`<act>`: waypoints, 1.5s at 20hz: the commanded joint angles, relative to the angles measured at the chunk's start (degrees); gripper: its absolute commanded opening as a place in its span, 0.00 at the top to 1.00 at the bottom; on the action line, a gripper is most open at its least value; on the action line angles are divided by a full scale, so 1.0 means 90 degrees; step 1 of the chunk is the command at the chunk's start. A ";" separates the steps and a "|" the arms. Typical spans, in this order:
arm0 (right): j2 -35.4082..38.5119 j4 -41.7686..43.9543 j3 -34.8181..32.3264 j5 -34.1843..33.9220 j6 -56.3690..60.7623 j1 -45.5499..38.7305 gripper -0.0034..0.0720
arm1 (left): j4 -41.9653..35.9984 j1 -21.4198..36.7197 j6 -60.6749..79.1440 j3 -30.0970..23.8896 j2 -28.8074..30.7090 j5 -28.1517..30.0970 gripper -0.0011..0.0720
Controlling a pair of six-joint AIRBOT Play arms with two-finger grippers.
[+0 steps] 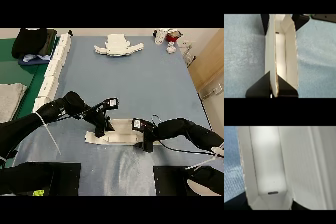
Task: Fold the box.
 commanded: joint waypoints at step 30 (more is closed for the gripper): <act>0.0369 -0.0010 -0.0121 0.0163 0.0083 0.0017 0.25 | 0.0002 0.0000 0.0005 0.0000 0.0000 0.0000 0.97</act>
